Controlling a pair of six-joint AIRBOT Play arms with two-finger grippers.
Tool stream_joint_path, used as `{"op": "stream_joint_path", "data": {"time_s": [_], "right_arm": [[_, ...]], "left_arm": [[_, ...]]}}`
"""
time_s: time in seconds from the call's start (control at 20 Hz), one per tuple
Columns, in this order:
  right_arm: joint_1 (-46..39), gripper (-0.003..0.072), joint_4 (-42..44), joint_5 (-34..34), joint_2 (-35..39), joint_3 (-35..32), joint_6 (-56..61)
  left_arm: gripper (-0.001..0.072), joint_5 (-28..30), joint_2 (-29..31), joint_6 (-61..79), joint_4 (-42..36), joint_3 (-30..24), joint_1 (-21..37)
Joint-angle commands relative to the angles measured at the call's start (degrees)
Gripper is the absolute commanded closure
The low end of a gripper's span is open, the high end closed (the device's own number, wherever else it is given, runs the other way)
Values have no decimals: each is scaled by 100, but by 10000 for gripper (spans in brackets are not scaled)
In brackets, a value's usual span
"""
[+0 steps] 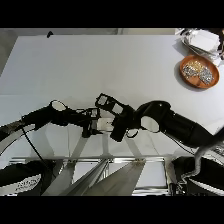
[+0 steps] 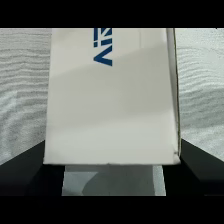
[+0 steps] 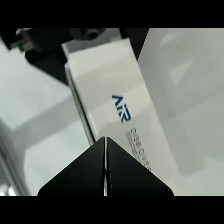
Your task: Fold the box and place the chain.
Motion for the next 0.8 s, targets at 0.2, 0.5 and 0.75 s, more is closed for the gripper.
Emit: {"op": "stream_joint_path", "data": {"time_s": [0.2,0.5,0.75], "right_arm": [[291,675,245,-2100,116,-1165,605],[293,674,229,-1932,153,-1233,601],[632,674,227,-2138,282,-1526,575]], "left_arm": [[437,2,4,0,0,0,2],[437,2,4,0,2,0,2],[437,2,4,0,2,0,2]]}}
